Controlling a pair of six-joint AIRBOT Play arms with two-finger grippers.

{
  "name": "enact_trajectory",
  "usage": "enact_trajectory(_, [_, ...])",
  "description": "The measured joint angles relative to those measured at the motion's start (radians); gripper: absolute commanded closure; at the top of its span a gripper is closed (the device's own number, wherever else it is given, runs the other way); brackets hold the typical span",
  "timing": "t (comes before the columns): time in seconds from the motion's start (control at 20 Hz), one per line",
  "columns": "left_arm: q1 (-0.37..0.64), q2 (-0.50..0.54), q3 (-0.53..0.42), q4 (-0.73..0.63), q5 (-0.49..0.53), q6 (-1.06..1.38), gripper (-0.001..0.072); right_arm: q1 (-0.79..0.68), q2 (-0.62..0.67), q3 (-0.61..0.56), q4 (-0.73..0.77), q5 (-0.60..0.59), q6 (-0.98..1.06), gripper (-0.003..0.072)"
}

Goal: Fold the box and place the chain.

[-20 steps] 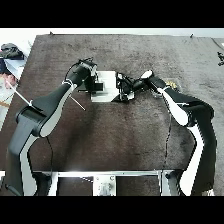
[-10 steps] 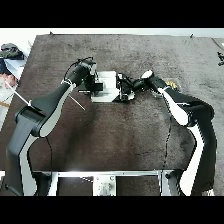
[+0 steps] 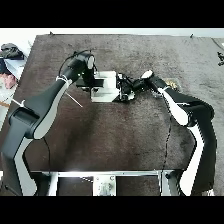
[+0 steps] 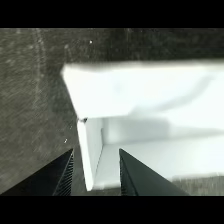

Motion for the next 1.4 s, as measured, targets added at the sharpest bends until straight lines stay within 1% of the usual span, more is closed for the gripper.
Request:
enact_trajectory(0.1, [0.000, 0.032, 0.002, -0.001, -0.024, 0.058, 0.0408, 0.000, 0.000, 0.000, 0.000, 0.000, 0.000, 0.0360])
enact_trajectory(0.15, [0.000, 0.048, 0.003, -0.001, -0.035, 0.091, 0.0437, 0.000, 0.000, 0.000, 0.000, 0.000, 0.000, 0.0360])
enact_trajectory(0.25, [0.005, 0.072, 0.003, 0.005, -0.044, 0.148, 0.0438, 0.000, 0.000, 0.000, 0.001, 0.000, 0.000, 0.0360])
enact_trajectory(0.35, [0.016, 0.095, -0.010, 0.007, -0.035, 0.197, 0.0593, 0.000, 0.000, 0.000, 0.001, 0.000, 0.000, 0.0360])
enact_trajectory(0.4, [0.023, 0.108, -0.024, 0.002, -0.019, 0.213, 0.0597, 0.000, 0.000, 0.000, 0.001, 0.000, 0.000, 0.0360])
enact_trajectory(0.5, [0.038, 0.146, -0.078, -0.009, 0.029, 0.234, 0.0598, 0.000, 0.000, 0.000, 0.001, 0.000, 0.000, 0.0360])
enact_trajectory(0.6, [0.058, 0.196, -0.159, -0.015, 0.098, 0.251, 0.0607, 0.000, 0.000, 0.000, 0.001, 0.000, 0.000, 0.0360])
enact_trajectory(0.65, [0.071, 0.226, -0.212, -0.024, 0.141, 0.265, 0.0690, 0.000, 0.000, 0.000, 0.001, 0.000, 0.000, 0.0360])
enact_trajectory(0.7, [0.086, 0.255, -0.266, -0.040, 0.188, 0.285, 0.0697, 0.000, 0.000, 0.000, 0.001, 0.000, 0.000, 0.0360])
enact_trajectory(0.8, [0.125, 0.314, -0.387, -0.097, 0.296, 0.370, 0.0697, 0.000, 0.000, 0.000, 0.001, 0.000, 0.000, 0.0360])
enact_trajectory(0.85, [0.148, 0.340, -0.447, -0.147, 0.351, 0.440, 0.0697, 0.000, 0.000, 0.000, 0.001, 0.000, 0.000, 0.0360])
enact_trajectory(0.95, [0.190, 0.371, -0.531, -0.256, 0.426, 0.575, 0.0697, 0.000, 0.000, 0.000, 0.001, 0.000, 0.000, 0.0360])
enact_trajectory(1.05, [0.216, 0.388, -0.576, -0.327, 0.476, 0.661, 0.0697, 0.000, 0.000, 0.000, 0.001, 0.000, 0.000, 0.0360])
enact_trajectory(1.25, [0.239, 0.401, -0.612, -0.405, 0.582, 0.747, 0.0695, 0.000, 0.000, 0.000, 0.001, 0.000, 0.000, 0.0360])
enact_trajectory(1.3, [0.240, 0.401, -0.615, -0.417, 0.607, 0.774, 0.0541, 0.000, 0.000, 0.000, 0.001, 0.000, 0.000, 0.0360])
enact_trajectory(1.35, [0.243, 0.397, -0.618, -0.428, 0.637, 0.814, 0.0494, 0.000, 0.000, 0.000, 0.001, 0.000, 0.000, 0.0360])
enact_trajectory(1.4, [0.249, 0.390, -0.620, -0.443, 0.665, 0.865, 0.0494, 0.000, 0.000, 0.000, 0.001, 0.000, 0.000, 0.0360])
